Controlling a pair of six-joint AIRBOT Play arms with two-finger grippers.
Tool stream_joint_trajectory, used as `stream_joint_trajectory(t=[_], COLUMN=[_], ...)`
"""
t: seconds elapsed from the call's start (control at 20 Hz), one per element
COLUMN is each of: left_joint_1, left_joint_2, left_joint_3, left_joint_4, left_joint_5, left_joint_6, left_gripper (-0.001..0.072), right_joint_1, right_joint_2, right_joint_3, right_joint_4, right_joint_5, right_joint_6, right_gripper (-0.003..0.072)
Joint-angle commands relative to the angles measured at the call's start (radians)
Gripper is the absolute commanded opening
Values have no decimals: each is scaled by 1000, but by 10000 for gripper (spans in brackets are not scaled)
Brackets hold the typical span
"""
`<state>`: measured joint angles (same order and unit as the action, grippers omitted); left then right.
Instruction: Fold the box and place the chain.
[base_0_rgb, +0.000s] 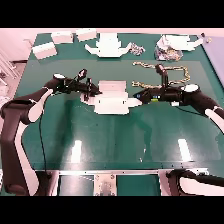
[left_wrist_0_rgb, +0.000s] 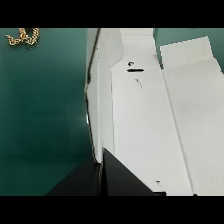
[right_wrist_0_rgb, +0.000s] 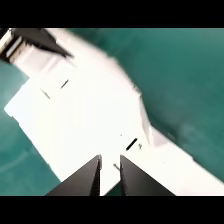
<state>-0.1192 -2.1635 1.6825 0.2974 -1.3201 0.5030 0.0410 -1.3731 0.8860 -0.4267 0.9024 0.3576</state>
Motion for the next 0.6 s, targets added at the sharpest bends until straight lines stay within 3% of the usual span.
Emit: stream_joint_trajectory(t=[0.0,0.15,0.2,0.55], left_joint_1=[1,1,1,1], left_joint_2=[-1,-1,-1,-1], left_joint_3=[-1,0,-1,-1], left_joint_4=[1,1,1,1], left_joint_5=[-5,-6,-6,-6], left_joint_6=[-5,-5,-5,-5], left_gripper=[22,22,22,21], right_joint_1=[91,192,219,298], right_joint_2=[69,69,69,35], right_joint_3=[-94,-124,-124,-124], right_joint_4=[-157,-232,-255,-319], right_joint_5=[-80,-148,-174,-290], right_joint_6=[-58,-150,-173,-336], right_gripper=[159,512,545,545])
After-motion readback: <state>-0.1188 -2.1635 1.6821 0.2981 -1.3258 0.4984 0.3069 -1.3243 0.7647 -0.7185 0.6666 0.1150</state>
